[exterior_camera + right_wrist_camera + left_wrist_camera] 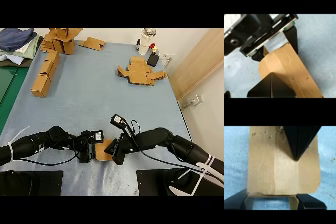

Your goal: Fold the box.

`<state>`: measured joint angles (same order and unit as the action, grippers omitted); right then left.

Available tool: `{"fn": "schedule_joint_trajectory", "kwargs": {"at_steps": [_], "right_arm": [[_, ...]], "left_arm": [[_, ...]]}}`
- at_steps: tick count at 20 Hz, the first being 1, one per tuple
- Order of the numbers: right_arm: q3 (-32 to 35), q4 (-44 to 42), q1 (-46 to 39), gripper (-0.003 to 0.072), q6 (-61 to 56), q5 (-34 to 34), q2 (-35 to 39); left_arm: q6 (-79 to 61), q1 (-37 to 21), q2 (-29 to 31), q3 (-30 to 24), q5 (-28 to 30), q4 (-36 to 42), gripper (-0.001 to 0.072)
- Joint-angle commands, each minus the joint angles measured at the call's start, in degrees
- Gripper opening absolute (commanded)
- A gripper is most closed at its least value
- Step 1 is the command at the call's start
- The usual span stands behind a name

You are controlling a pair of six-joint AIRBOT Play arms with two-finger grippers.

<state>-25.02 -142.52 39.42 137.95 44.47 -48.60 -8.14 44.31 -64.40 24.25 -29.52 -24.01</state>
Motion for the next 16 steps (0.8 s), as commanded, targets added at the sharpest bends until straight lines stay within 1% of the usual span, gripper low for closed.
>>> {"fn": "schedule_joint_trajectory", "kwargs": {"at_steps": [1, 5, 7, 8, 9, 10, 11, 13, 16], "right_arm": [[0.6, 5.6, 5.5, 0.0006, 0.1, -8.0, 2.1], [0.7, 17.2, 11.2, 0.0006, -0.4, -14.5, 6.8], [0.8, 22.2, 12.1, 0.0008, -0.4, -15.3, 8.0], [0.8, 24.9, 12.1, 0.0110, -0.4, -15.0, 7.9], [0.8, 27.6, 12.1, 0.0318, -0.4, -14.6, 7.8], [0.8, 28.8, 12.1, 0.0443, -0.3, -14.4, 7.9], [0.8, 28.9, 12.1, 0.0476, 0.2, -14.4, 7.9], [0.8, 28.8, 12.1, 0.0478, 3.0, -13.2, 7.9], [0.7, 28.8, 12.1, 0.0482, 6.8, -7.7, 7.8]], "left_arm": [[0.0, 0.0, 0.0, 0.0, 0.0, 0.0, 0.0521], [0.0, 0.0, 0.0, 0.0, 0.0, 0.0, 0.0521], [0.0, 0.0, 0.0, 0.0, 0.0, 0.0, 0.0521], [0.0, 0.0, 0.0, 0.0, 0.0, 0.0, 0.0521], [0.0, 0.0, 0.0, 0.0, 0.0, 0.0, 0.0521], [0.0, 0.0, 0.0, 0.0, 0.0, 0.0, 0.0521], [0.0, 0.0, 0.0, 0.0, 0.0, 0.0, 0.0521], [0.0, 0.0, 0.0, 0.0, 0.0, 0.0, 0.0521], [0.0, 0.0, 0.0, 0.0, 0.0, 0.0, 0.0521]]}}
